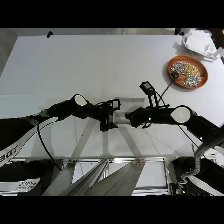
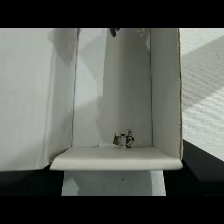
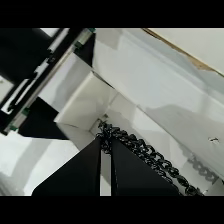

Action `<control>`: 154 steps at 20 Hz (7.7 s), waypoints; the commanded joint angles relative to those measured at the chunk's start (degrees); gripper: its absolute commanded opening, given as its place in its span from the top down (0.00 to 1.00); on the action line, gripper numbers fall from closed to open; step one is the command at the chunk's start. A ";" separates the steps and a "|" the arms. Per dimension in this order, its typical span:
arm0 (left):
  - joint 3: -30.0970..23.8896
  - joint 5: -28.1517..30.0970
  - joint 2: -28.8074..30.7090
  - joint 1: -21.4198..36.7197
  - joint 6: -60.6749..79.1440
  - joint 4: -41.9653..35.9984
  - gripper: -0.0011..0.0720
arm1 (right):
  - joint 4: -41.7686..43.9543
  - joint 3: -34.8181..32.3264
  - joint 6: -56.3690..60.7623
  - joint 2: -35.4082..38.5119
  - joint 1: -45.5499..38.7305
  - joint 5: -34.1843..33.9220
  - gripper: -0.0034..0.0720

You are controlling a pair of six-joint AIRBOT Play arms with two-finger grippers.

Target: Fold the box and place the chain.

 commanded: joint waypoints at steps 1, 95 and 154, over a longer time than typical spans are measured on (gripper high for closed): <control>-0.02 -0.09 0.04 -0.04 0.00 0.00 0.42 | 0.04 -0.13 0.24 -3.80 1.20 -2.67 0.93; -0.02 -0.11 0.04 -0.04 0.00 0.02 0.42 | -4.55 12.11 -5.70 17.66 -5.16 11.58 0.93; -0.02 -0.11 0.04 -0.04 0.00 0.02 0.42 | -40.98 17.75 54.31 -30.51 -29.09 -24.81 0.53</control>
